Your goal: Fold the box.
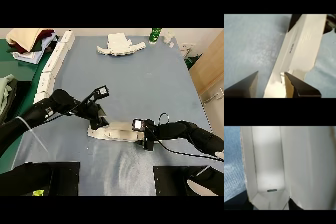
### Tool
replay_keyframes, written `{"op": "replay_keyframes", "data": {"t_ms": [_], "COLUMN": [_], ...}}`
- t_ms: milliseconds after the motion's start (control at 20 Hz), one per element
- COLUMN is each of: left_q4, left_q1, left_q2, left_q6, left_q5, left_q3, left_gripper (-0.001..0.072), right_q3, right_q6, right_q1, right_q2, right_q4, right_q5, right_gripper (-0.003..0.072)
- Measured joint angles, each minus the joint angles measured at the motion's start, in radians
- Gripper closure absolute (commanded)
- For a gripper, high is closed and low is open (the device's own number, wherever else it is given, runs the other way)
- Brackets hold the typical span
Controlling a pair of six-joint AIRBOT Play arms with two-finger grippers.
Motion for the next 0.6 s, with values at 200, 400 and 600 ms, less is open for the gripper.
{"op": "replay_keyframes", "data": {"t_ms": [200,400,600], "left_q4": [0.182,0.254,0.267], "left_q1": [0.047,0.06,0.063], "left_q2": [0.085,0.115,0.122], "left_q6": [-0.275,-0.471,-0.589], "left_q5": [-0.192,-0.362,-0.447], "left_q3": [0.0,0.0,0.0], "left_gripper": [0.0225,0.0384,0.0698], "right_q3": [0.0,0.0,0.0], "right_q6": [0.0,0.0,0.0], "right_q1": [0.0,0.0,0.0], "right_q2": [0.0,0.0,0.0], "right_q4": [-0.004,-0.006,-0.006], "right_q5": [0.0,0.0,0.0], "right_gripper": [0.0175,0.0174,0.0174]}}
